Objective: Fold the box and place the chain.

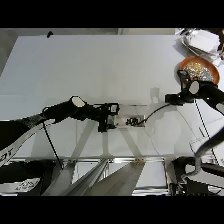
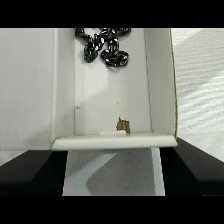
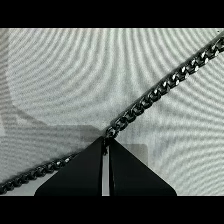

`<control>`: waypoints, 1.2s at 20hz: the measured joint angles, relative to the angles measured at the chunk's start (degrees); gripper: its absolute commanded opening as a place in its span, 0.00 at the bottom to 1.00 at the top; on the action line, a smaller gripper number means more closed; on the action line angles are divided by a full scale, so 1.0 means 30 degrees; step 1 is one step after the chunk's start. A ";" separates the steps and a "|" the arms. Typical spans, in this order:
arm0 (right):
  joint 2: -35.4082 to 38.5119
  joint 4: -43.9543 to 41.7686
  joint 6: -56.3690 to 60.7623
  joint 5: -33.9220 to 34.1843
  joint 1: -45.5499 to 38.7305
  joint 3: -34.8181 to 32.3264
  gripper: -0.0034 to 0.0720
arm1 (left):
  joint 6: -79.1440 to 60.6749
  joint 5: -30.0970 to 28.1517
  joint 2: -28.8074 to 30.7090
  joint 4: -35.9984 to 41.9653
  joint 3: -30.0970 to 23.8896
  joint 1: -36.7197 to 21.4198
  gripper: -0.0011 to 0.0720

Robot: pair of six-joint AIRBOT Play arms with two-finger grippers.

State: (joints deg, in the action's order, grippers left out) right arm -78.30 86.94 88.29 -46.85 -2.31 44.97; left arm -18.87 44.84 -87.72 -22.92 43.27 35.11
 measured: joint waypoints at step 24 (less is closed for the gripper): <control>1.4411 -1.4753 -0.7890 -0.6331 0.0029 -0.0015 0.07 | 0.0007 0.0087 0.0000 0.0007 0.0000 0.0000 0.45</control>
State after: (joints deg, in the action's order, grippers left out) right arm -35.07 42.68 64.62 -65.84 -2.22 44.93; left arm -18.85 45.10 -87.72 -22.90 43.27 35.11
